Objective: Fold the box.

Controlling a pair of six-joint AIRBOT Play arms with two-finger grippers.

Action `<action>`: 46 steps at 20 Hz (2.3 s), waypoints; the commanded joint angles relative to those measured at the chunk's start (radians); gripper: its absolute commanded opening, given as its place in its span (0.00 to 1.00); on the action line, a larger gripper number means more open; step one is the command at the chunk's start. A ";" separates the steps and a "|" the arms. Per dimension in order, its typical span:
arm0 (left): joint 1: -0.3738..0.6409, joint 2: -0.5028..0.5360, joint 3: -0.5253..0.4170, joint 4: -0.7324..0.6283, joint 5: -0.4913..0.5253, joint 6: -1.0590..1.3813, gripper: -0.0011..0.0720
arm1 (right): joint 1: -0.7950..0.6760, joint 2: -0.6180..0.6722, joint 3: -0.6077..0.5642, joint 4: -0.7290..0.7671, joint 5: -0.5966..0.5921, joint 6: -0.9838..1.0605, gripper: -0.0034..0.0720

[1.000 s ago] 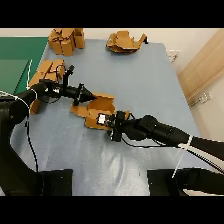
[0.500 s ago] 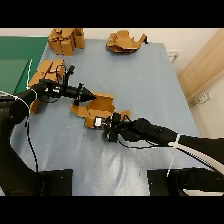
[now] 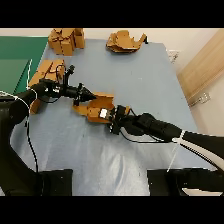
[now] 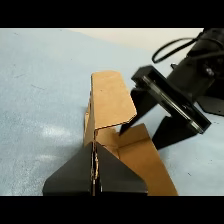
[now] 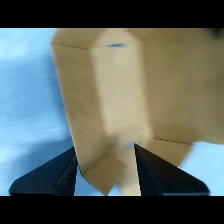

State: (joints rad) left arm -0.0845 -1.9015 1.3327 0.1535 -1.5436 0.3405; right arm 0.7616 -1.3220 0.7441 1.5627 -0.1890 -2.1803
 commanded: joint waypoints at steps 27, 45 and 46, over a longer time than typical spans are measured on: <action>-0.001 0.000 0.001 0.004 -0.055 0.000 0.04 | -0.091 -0.099 0.145 0.040 -0.050 0.006 0.97; -0.001 0.000 0.000 0.004 -0.003 -0.027 0.04 | -0.304 -0.240 0.393 0.742 -0.528 -0.824 0.90; -0.001 0.000 0.000 0.004 0.008 -0.027 0.04 | -0.310 -0.257 0.411 0.755 -0.571 -0.824 0.90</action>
State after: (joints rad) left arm -0.0849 -1.9015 1.3327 0.1589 -1.5627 0.3172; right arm 0.4820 -1.5398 1.1091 2.2509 -0.6392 -2.9433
